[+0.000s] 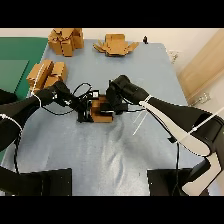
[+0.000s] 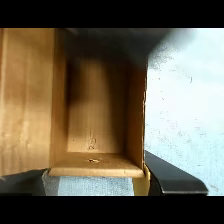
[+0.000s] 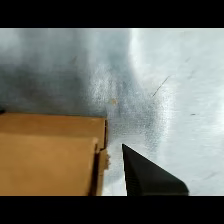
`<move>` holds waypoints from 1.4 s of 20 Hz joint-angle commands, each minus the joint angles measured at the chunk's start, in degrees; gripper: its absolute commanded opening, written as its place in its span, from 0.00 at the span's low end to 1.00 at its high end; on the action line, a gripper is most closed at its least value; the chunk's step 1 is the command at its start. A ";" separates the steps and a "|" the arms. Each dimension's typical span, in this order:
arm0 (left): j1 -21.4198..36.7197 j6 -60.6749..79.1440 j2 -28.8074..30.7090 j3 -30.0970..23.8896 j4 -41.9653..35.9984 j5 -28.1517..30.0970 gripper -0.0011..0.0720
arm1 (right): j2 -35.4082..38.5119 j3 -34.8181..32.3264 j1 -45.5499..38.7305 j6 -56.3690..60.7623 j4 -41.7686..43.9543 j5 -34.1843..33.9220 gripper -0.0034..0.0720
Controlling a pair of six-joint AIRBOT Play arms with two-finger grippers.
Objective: Fold the box.
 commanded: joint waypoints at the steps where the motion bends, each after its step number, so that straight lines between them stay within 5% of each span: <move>1: 0.04 -0.02 0.00 0.07 0.00 0.00 0.04 | -0.42 0.33 -0.04 -0.20 -0.37 0.50 0.55; 6: 0.02 -0.02 0.00 0.07 0.00 -0.04 0.04 | -2.16 0.39 0.39 -0.98 0.24 0.76 0.55; 11: 0.04 -0.04 0.00 0.07 0.00 -0.04 0.04 | -2.78 0.39 0.92 -0.74 -1.03 -0.15 0.44; 12: 0.04 -0.04 0.00 0.07 0.00 -0.04 0.04 | -2.93 0.39 1.01 -0.79 -0.81 -0.17 0.36; 13: 0.04 -0.04 0.00 0.07 0.00 -0.02 0.04 | -3.04 0.39 1.16 -1.01 -0.74 -0.15 0.05; 23: 0.04 -0.04 0.00 0.07 0.04 0.09 0.04 | -2.91 1.22 1.09 0.00 -2.32 -1.99 0.05; 24: 0.04 -0.04 0.00 0.07 0.04 0.09 0.04 | -2.60 1.22 1.07 0.00 -2.34 -1.99 0.08; 26: 0.04 -0.04 0.00 0.07 0.04 0.07 0.04 | -1.44 1.20 0.63 -1.20 -2.25 -2.05 0.53; 28: 0.04 -0.04 0.00 0.07 0.04 0.02 0.04 | 0.11 1.20 -0.04 -3.10 -1.99 -2.08 0.65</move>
